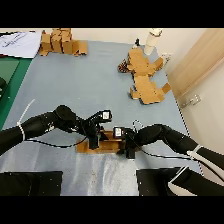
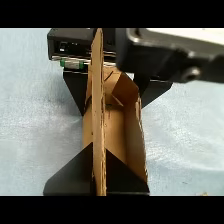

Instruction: Fold the box.

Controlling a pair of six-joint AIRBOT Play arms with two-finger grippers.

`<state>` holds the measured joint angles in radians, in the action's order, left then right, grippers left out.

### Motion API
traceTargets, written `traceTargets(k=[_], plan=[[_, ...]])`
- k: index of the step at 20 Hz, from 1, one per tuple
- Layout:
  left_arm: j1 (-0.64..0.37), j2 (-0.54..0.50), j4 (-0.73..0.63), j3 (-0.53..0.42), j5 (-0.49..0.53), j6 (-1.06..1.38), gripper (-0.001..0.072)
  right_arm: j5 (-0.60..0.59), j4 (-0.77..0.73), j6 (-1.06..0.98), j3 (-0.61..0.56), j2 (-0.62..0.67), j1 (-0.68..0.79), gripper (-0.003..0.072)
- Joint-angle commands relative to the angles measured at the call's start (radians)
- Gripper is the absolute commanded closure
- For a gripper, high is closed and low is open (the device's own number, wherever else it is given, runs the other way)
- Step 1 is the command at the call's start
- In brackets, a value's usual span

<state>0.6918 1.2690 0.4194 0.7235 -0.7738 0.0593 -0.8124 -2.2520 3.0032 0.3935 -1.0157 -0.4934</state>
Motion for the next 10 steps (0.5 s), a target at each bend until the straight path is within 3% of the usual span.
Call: traceTargets(k=[1, 3, 4, 5, 10], plan=[[0.0, 0.001, 0.0, 0.0, -0.02, -0.052, 0.0696, -0.001, 0.0, 0.0, 0.0, 0.001, -0.001, 0.0176], [-0.006, 0.001, 0.012, 0.0, -0.018, -0.087, 0.066, -0.001, 0.0, 0.0, 0.0, 0.001, -0.001, 0.0176], [-0.015, 0.001, 0.017, 0.0, -0.014, -0.095, 0.0346, -0.001, 0.0, 0.0, 0.0, 0.001, -0.001, 0.0176], [-0.028, 0.0, 0.02, 0.0, -0.004, -0.145, 0.0176, -0.001, 0.0, 0.0, 0.0, 0.001, -0.001, 0.0176], [-0.154, -0.088, 0.205, 0.0, -0.045, -0.361, 0.0167, -0.001, 0.0, 0.0, 0.0, 0.001, -0.001, 0.0176]])
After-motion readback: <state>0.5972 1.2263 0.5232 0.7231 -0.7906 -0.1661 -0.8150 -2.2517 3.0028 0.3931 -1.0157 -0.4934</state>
